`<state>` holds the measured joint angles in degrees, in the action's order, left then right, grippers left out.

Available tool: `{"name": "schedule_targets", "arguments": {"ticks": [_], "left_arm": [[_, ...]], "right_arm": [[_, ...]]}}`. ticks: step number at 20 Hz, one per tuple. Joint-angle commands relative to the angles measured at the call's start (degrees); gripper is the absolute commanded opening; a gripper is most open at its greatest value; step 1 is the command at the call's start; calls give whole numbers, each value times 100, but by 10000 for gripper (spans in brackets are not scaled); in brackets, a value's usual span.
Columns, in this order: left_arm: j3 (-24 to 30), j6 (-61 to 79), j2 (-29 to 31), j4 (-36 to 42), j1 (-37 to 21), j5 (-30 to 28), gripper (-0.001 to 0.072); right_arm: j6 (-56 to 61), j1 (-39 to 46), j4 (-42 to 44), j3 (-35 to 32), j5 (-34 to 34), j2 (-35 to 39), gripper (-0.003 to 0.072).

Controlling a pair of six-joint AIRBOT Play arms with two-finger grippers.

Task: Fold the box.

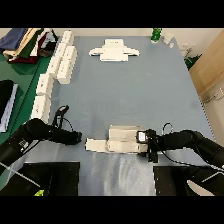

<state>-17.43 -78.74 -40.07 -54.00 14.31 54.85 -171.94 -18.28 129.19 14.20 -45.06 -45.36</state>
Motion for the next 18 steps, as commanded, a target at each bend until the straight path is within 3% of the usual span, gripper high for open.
{"name": "schedule_targets", "arguments": {"ticks": [1,6,18], "left_arm": [[166,774,-535,1213,-70,72,14],[166,1187,-868,1705,2,-116,14],[195,1152,-992,2273,1480,-1117,15]], "right_arm": [[2,-4,2,4,0,2,512],[2,-4,2,2,0,2,512],[2,-4,2,2,0,2,512]]}}
